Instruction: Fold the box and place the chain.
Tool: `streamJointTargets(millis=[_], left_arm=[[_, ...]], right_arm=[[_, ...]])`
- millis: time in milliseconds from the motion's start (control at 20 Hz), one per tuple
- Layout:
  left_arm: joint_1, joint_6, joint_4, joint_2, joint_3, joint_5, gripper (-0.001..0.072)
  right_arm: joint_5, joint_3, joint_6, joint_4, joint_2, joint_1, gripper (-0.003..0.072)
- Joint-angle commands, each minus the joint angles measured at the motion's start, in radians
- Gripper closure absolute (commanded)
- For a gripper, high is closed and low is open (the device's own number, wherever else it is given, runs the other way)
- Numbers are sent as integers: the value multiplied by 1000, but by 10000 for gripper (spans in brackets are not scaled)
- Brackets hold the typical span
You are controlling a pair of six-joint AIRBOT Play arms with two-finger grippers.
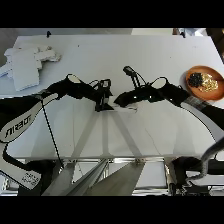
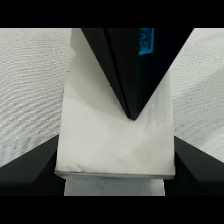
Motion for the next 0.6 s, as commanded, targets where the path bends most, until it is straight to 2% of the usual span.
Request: streamJointTargets(millis=[0, 250, 400, 550], left_arm=[[0, -2, -3, 0, 1, 1, 365], [0, -2, -3, 0, 1, 1, 365], [0, -2, -3, 0, 1, 1, 365], [0, -2, -3, 0, 1, 1, 365]], right_arm=[[8, -2, 44, -82, -3, 2, 677], [6, -1, 25, -34, 19, 1, 676], [-15, -1, -109, 30, 96, 1, 676], [-48, -1, -156, 19, 187, -17, 676]])
